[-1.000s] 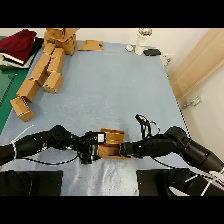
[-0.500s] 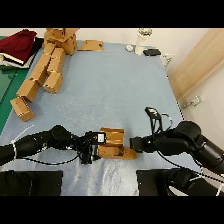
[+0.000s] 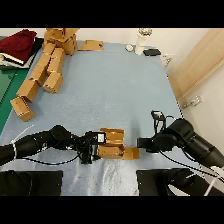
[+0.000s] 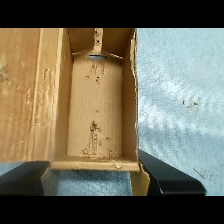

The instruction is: Fold the box.

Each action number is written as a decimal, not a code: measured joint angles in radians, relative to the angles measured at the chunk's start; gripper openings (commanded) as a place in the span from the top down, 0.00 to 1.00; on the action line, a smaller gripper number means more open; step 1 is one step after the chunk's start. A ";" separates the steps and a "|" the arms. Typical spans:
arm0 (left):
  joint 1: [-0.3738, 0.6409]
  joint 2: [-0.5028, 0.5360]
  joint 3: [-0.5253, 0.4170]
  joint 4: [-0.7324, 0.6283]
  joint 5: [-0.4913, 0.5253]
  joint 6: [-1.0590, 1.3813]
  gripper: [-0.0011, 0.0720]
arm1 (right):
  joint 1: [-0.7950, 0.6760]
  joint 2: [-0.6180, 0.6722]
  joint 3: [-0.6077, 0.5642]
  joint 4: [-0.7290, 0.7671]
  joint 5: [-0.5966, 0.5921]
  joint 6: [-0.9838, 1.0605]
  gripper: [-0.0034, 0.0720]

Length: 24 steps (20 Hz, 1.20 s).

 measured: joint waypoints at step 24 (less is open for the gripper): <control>0.000 0.000 0.000 0.000 0.000 0.000 0.20 | -0.003 -0.039 -0.079 0.354 0.232 -0.222 0.95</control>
